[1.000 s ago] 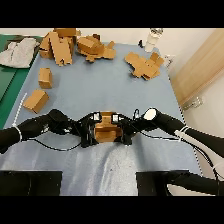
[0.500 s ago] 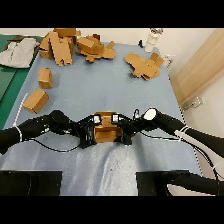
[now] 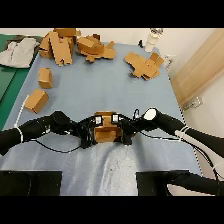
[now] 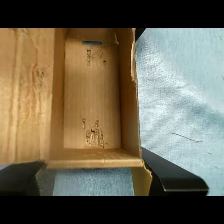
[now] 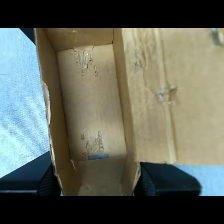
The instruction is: Fold the box.
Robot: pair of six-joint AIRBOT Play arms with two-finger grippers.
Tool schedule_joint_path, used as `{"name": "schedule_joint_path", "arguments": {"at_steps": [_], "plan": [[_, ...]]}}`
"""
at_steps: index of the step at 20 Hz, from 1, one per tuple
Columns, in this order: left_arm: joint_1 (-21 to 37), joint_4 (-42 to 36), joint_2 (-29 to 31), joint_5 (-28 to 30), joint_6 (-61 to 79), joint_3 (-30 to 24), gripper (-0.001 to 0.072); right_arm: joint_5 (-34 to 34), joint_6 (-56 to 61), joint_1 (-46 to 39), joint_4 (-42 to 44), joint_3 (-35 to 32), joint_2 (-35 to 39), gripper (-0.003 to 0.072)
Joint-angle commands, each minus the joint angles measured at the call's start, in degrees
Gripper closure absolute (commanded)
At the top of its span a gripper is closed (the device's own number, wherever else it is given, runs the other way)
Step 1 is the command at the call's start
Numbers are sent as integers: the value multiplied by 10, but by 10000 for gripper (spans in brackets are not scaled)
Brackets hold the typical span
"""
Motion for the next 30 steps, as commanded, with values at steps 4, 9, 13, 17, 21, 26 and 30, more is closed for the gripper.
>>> {"name": "schedule_joint_path", "arguments": {"at_steps": [4, 9, 13, 17, 21, 26, 30], "plan": [[-6, -7, 0, 11, 0, 1, 267, 0, 0, 0, 0, 0, 0, 165], [-6, -7, 0, 11, 0, 1, 424, 0, 0, 0, 0, 0, 0, 165], [-6, -8, 0, 11, 0, 1, 424, 0, 0, 0, 0, 0, 0, 165], [-6, -8, 0, 10, 0, 1, 424, 1, 0, 1, 9, 0, 0, 165], [-6, -8, 0, 10, -1, 0, 424, 1, 0, 0, 17, 0, 0, 165], [-6, -8, 0, 10, -2, 0, 424, 2, 8, 0, -3, 0, 0, 165], [-6, -8, 0, 10, -2, 0, 424, -8, 35, 0, -4, 0, 2, 164]]}}
